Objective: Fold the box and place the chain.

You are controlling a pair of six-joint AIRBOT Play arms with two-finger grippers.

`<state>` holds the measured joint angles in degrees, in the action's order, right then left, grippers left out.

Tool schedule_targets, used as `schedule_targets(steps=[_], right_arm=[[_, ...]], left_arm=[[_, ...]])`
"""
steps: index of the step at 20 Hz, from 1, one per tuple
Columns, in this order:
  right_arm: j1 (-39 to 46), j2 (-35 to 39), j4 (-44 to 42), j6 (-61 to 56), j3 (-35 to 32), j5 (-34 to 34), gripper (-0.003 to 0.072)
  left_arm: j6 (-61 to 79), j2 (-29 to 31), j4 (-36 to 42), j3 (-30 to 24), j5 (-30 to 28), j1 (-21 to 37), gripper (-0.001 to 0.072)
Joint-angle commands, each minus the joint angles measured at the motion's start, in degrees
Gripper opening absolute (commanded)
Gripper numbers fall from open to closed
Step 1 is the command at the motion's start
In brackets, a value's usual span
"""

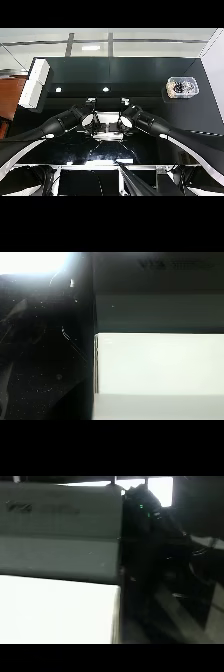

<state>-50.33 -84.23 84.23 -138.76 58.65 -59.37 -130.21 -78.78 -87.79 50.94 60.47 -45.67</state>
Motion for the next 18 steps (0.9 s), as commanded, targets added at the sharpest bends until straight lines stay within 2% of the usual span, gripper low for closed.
schedule_targets(steps=[1,5,10,13,15,18], right_arm=[[0.4,0.9,0.3,1.9,0.0,-1.0,0.0503],[3.7,6.7,0.4,9.9,0.0,-6.6,0.0503],[12.6,20.9,2.6,19.6,0.0,-13.9,0.0503],[21.0,28.3,6.5,21.7,0.0,-14.1,0.0503],[28.2,29.7,11.0,22.9,0.0,-13.3,0.0502],[39.8,28.5,15.3,24.1,-0.9,-5.6,0.0522]], left_arm=[[0.0,0.0,0.2,0.0,0.0,0.0,0.0031],[0.0,0.0,0.3,0.0,0.0,0.0,0.0031],[0.0,0.0,0.2,0.0,0.0,0.0,0.0031],[-0.1,0.0,0.3,0.0,0.0,0.0,0.0031],[0.0,0.0,0.2,0.0,0.0,0.0,0.0031],[-0.1,0.0,0.3,0.0,0.0,0.0,0.0031]])
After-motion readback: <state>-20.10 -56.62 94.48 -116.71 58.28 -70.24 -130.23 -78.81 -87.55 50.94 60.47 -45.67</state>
